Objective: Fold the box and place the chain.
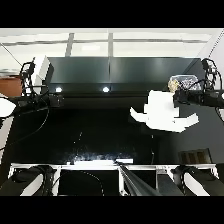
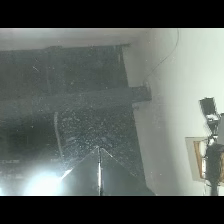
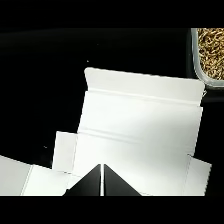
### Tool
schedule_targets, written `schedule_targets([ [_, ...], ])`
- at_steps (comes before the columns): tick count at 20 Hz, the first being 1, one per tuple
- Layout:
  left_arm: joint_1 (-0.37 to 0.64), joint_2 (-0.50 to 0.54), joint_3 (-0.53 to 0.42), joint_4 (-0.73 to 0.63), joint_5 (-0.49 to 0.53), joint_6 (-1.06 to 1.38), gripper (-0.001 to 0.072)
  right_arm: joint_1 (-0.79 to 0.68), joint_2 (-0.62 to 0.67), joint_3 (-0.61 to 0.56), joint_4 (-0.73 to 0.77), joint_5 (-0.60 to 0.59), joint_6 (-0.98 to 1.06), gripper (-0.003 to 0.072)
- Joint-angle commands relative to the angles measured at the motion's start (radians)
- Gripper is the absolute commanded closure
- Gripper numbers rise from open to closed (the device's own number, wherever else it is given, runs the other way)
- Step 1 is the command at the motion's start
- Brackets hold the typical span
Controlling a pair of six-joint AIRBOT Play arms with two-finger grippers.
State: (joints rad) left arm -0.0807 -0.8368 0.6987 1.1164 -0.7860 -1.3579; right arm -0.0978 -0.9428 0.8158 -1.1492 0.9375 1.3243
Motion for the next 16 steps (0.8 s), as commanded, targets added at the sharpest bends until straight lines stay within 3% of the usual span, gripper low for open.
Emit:
schedule_targets([
  [1,0.000,0.001,0.000,0.000,0.000,0.000,0.0680,0.000,0.001,0.000,0.000,0.000,0.000,0.0650],
  [13,0.000,0.001,0.000,-0.007,0.002,0.000,0.0681,0.000,0.001,0.000,0.000,0.000,0.000,0.0650],
  [16,0.000,0.001,0.000,-0.032,0.064,0.000,0.0681,0.000,0.001,0.000,0.017,-0.037,0.001,0.0650],
])
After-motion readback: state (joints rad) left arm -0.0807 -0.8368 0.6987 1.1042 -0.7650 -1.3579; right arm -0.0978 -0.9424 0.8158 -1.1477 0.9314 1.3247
